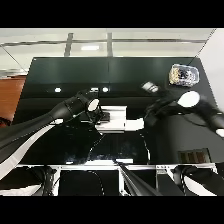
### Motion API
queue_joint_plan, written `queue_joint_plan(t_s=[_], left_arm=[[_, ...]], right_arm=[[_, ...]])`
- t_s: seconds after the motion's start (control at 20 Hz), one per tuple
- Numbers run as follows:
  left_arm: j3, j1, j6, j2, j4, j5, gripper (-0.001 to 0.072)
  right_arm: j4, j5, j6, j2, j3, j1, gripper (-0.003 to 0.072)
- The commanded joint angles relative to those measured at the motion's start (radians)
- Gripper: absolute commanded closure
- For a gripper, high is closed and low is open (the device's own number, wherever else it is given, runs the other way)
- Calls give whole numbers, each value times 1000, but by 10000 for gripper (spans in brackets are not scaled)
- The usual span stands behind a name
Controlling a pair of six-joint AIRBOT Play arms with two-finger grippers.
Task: Fold the box and place the chain.
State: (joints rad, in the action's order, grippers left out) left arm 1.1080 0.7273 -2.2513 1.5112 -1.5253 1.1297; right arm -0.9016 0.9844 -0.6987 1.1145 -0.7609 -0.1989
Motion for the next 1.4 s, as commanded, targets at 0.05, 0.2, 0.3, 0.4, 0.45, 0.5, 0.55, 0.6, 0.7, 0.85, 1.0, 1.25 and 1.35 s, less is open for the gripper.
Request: queue_joint_plan(t_s=[0.05, 0.2, 0.3, 0.4, 0.45, 0.5, 0.55, 0.6, 0.7, 0.85, 1.0, 1.25, 1.35], left_arm=[[1, 0, 0, 0, -2, 2, 682], [1, 0, 0, 0, -2, 1, 682], [1, 0, 0, 0, -3, 1, 682], [1, 0, 0, 0, -2, 1, 682], [1, 0, 0, 0, -2, 1, 682], [1, 0, 0, 0, -2, 1, 682], [1, 0, 0, 0, -2, 1, 682], [1, 0, 0, 0, -3, 1, 682], [1, 0, 0, 0, -3, 1, 682], [1, 0, 0, 0, -2, 1, 682], [1, 0, 0, 0, -2, 1, 682], [1, 0, 0, 0, -2, 1, 682], [1, 0, 0, 0, -3, 1, 682]], right_arm=[[132, 159, -318, -51, 45, 354, 671], [327, 106, -320, 47, 186, 420, 671], [343, 122, -335, 143, 215, 360, 670], [393, 103, -331, 222, 215, 261, 670], [433, 72, -317, 246, 214, 217, 671], [462, 34, -301, 263, 213, 176, 671], [473, 2, -300, 280, 205, 141, 671], [482, 9, -299, 293, 190, 116, 670], [481, 58, -257, 299, 138, 81, 670], [429, 150, -247, 298, 29, 87, 649], [433, 215, -247, 298, -41, 61, 132], [433, 155, -299, 298, -51, -32, 142], [420, 135, -330, 298, -68, -65, 278]])
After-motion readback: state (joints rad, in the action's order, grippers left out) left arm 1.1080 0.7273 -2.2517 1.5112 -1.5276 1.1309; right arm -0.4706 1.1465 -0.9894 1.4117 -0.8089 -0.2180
